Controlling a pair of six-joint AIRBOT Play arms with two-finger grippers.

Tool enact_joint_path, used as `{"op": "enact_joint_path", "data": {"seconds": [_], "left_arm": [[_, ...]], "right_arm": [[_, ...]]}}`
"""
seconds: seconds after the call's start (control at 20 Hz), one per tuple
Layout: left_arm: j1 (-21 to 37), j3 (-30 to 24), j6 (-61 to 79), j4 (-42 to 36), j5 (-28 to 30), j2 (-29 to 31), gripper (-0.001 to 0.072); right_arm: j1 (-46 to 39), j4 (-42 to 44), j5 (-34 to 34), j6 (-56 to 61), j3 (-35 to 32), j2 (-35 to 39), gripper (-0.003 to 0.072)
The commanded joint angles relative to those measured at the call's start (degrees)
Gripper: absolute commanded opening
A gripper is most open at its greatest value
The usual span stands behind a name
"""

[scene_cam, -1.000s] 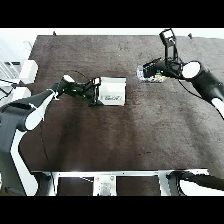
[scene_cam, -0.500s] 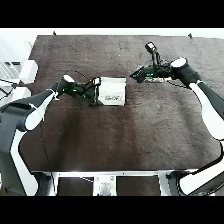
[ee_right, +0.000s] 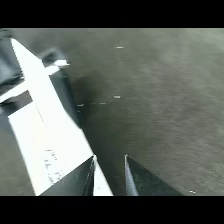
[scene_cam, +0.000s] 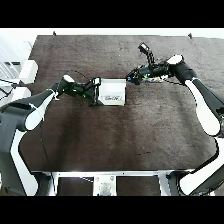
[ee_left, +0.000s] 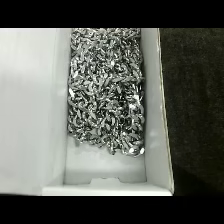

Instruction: Fold the box and place the chain.

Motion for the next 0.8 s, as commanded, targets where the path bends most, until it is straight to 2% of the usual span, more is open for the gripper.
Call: {"op": "enact_joint_path", "data": {"seconds": [0.0, 0.2, 0.3, 0.55, 0.6, 0.75], "left_arm": [[0.0, 0.0, 0.0, 0.0, 0.0, 0.0, 0.0170], [0.0, 0.0, 0.0, 0.0, 0.1, 0.0, 0.0169], [0.0, 0.0, 0.0, 0.0, 0.1, 0.0, 0.0169], [0.0, 0.0, 0.0, 0.0, 0.1, 0.0, 0.0170], [0.0, 0.0, 0.0, 0.0, 0.1, 0.0, 0.0170], [0.0, 0.0, 0.0, 0.0, 0.0, 0.0, 0.0169]], "right_arm": [[0.5, 0.1, 5.9, -0.3, 1.5, -0.1, 0.0246], [2.6, -2.2, 6.8, -0.3, 1.5, -0.1, 0.0247], [4.2, -3.8, 8.0, -0.3, 1.5, -0.1, 0.0296], [7.9, -8.3, 8.0, -0.3, 1.5, -0.2, 0.0302], [8.5, -9.7, 8.0, -0.3, 1.5, -0.2, 0.0333], [8.9, -11.0, 7.9, -0.7, 1.5, -0.2, 0.0338]]}}
